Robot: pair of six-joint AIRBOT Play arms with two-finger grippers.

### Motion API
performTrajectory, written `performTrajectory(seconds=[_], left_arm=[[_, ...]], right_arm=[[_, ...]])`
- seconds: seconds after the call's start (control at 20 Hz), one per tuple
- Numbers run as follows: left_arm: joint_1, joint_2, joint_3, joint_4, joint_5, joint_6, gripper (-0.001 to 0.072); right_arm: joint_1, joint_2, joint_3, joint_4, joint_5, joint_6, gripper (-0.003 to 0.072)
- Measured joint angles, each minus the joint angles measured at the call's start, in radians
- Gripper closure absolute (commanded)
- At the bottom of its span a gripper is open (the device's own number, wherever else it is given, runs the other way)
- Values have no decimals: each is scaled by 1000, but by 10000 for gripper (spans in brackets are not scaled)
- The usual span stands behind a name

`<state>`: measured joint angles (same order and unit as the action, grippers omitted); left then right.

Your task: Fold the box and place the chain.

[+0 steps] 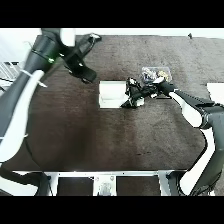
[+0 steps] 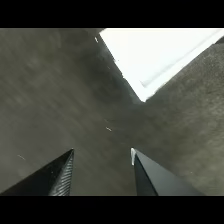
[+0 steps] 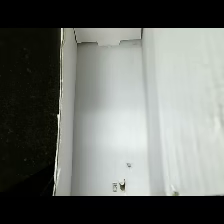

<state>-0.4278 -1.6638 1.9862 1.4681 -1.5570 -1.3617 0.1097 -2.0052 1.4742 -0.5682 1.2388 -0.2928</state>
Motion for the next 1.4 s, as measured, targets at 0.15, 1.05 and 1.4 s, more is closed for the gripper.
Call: performTrajectory(seconds=[0.15, 1.05, 1.4], left_arm=[[112, 25, -48, -189, 65, 200, 275], [324, -76, -432, -770, 404, 1372, -11], [300, -202, -442, -845, 363, 1595, -11]], right_arm=[[0, 0, 0, 0, 0, 0, 229], [0, 0, 0, 0, 0, 0, 230], [0, 0, 0, 0, 0, 0, 229]])
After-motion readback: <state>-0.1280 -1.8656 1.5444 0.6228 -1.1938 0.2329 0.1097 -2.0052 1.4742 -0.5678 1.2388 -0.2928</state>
